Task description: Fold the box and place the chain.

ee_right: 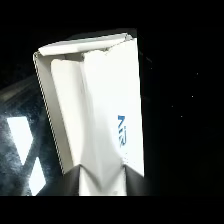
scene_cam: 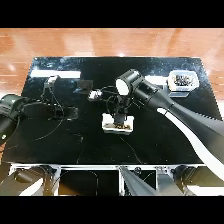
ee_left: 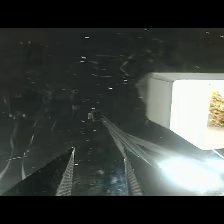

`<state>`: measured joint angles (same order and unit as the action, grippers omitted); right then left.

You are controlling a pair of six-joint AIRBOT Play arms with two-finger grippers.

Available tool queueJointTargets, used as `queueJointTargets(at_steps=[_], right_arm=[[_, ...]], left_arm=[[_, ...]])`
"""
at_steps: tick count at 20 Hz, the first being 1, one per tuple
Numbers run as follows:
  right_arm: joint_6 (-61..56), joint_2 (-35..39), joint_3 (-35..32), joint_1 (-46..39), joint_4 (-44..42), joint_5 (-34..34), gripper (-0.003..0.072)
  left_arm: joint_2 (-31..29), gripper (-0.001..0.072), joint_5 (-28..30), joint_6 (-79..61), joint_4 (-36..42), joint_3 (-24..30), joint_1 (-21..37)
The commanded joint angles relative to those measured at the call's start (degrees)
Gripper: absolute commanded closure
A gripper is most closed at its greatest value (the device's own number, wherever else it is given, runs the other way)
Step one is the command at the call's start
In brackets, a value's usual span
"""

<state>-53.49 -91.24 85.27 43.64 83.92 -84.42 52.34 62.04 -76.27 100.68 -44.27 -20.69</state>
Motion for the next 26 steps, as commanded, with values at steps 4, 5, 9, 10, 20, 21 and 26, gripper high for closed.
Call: queueJointTargets(at_steps=[4, 5, 9, 10, 20, 21, 26], right_arm=[[1.27, -0.13, -0.04, -0.07, 0.13, -0.39, 0.0451], [1.27, -0.15, -0.28, -0.07, 0.13, -0.33, 0.0451], [1.22, -0.13, -3.19, 0.07, -1.11, -0.2, 0.0451], [1.22, -0.15, -3.61, 0.11, -1.95, 0.0, 0.0451], [1.2, -0.11, -3.63, 0.11, -3.1, -1.38, 0.0449], [1.18, -0.11, -3.63, 0.11, -3.37, -1.97, 0.0448], [0.13, -0.11, -3.63, 0.09, -3.52, -3.41, 0.0409]], left_arm=[[-0.02, 0.0296, 0.74, -1.75, 0.7, 0.02, 3.17], [-0.02, 0.0296, 0.74, -1.73, 0.76, 0.02, 3.17], [-0.02, 0.0296, 0.66, -1.73, 0.74, 0.02, 3.17], [-0.02, 0.0296, 0.61, -1.73, 0.74, 0.02, 3.17], [-0.02, 0.0296, 0.39, -1.73, 0.76, 0.02, 3.17], [-0.02, 0.0296, 0.35, -1.73, 0.76, 0.02, 3.17], [-0.02, 0.0296, 0.26, -1.7, 0.81, 0.02, 3.17]])
